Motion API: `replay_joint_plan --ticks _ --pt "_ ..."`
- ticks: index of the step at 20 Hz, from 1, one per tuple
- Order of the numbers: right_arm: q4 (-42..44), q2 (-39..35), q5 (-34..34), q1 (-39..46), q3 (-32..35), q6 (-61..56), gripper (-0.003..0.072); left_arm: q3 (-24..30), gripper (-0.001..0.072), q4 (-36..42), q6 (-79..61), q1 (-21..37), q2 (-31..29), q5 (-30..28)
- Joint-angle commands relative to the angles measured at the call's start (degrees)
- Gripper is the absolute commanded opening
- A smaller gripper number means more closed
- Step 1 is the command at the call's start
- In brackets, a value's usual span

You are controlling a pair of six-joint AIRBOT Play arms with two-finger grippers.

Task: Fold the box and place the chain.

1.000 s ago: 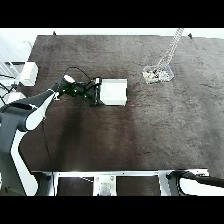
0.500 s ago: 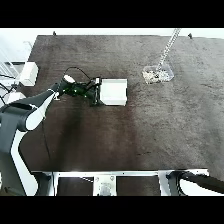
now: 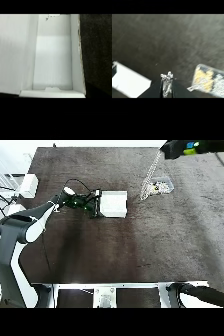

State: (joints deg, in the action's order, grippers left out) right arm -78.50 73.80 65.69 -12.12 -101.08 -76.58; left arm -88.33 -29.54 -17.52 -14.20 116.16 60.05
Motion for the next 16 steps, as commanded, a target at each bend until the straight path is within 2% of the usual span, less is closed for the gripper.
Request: replay_joint_plan --ticks 1,16 --pt "1.7 0.0 -2.25 -2.54 3.91 -0.98 0.0007 0.0 0.0299 0.0 -0.02 0.0 -0.02 -0.02" --pt "5.29 0.42 -7.37 -8.76 10.4 -4.44 0.0008 0.0 0.0299 0.0 -0.02 0.0 -0.02 -0.02"
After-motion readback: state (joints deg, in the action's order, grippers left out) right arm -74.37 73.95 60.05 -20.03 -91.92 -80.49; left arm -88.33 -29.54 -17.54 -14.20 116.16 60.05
